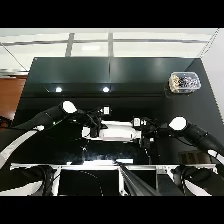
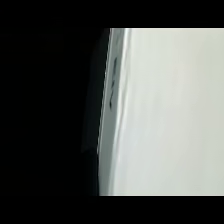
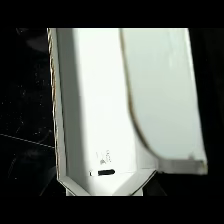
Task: Fold the box and place the chain.
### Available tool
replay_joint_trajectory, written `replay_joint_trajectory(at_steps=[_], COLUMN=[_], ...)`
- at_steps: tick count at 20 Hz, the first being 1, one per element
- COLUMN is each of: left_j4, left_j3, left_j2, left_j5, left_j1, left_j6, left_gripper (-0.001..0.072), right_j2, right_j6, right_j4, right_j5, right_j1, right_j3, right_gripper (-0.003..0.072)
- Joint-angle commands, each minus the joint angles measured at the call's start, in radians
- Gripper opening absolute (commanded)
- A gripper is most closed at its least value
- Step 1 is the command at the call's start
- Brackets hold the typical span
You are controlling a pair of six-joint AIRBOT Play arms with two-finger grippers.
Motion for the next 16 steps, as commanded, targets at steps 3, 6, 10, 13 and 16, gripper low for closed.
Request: replay_joint_trajectory(at_steps=[3, 6, 10, 13, 16], left_j4=[0.0, 0.0, 0.0, 0.0, 0.0], left_j3=[0.0, 0.0, 0.0, 0.0, 0.003], left_j2=[0.0, 0.0, 0.0, 0.0, 0.002], left_j5=[0.0, 0.001, 0.0, 0.0, -0.012], left_j1=[0.0, 0.0, 0.0, 0.0, 0.0], left_j6=[-0.001, -0.001, -0.001, -0.001, -0.001], left_gripper=[0.0024, 0.0024, 0.0024, 0.0025, 0.0024], right_j2=[-0.014, -0.016, -0.017, -0.017, -0.019], right_j6=[-0.029, -0.042, -0.041, -0.041, -0.041], right_j4=[0.022, 0.017, 0.017, 0.016, 0.016], right_j5=[0.0, -0.045, -0.1, -0.064, -0.068], right_j1=[0.04, 0.089, 0.092, 0.092, 0.092], right_j3=[-0.002, -0.002, -0.002, -0.002, -0.002], right_gripper=[0.059, 0.0589, 0.059, 0.059, 0.059])
